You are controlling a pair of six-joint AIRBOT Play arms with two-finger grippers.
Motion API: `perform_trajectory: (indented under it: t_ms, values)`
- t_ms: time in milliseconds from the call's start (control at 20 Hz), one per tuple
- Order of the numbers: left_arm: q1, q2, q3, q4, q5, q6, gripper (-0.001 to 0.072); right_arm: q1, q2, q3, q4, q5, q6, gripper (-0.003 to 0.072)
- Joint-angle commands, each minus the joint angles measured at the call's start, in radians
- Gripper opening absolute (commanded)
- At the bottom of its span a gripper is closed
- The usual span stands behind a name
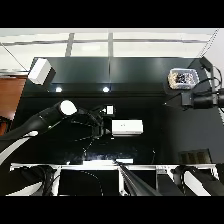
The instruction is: Fold the box and place the chain.
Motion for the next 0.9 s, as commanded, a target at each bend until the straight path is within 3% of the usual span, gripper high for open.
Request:
perform_trajectory:
  t_ms: [0,250,450,850]
  values:
    - [-0.042,0.035,0.018,0.014,-0.039,-0.085,0.0705,-0.041,0.026,-0.029,-0.071,-0.092,0.002,0.0015]
    - [-0.181,-0.098,0.181,-0.012,0.024,-0.161,0.0705,-0.032,0.026,-0.089,-0.086,-0.150,0.001,0.0016]
    - [-0.202,-0.222,0.298,-0.011,0.047,-0.217,0.0705,-0.051,0.026,-0.093,-0.106,-0.190,-0.016,0.0016]
    - [-0.200,-0.256,0.308,0.027,0.042,-0.288,0.0704,-0.066,0.025,-0.093,-0.106,-0.212,-0.016,0.0016]
